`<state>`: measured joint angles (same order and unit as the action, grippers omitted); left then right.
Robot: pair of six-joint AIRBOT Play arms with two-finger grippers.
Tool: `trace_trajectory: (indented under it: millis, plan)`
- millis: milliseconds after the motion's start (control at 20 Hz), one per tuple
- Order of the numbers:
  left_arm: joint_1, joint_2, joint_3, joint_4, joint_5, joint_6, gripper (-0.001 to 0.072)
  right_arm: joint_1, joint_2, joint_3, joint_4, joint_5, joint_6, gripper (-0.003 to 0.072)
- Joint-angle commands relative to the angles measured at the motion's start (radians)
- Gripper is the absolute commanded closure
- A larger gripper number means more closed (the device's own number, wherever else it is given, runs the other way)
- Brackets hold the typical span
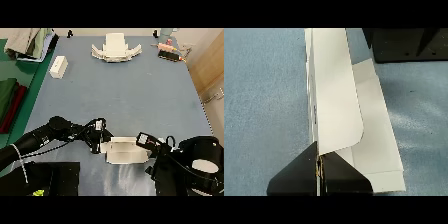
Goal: Fold the box.
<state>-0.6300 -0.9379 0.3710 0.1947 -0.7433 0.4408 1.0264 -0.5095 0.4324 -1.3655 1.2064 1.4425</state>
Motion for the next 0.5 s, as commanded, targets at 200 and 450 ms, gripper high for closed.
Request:
trace_trajectory:
  millis: [200, 450]
  plan:
    - [0.000, 0.000, 0.000, 0.000, 0.000, 0.000, 0.0697, 0.122, -0.170, -0.039, -0.105, -0.217, -0.193, 0.0079]
    - [0.000, 0.000, 0.000, 0.000, 0.001, 0.000, 0.0696, 0.130, -0.271, -0.039, -0.209, -0.328, -0.062, 0.0085]
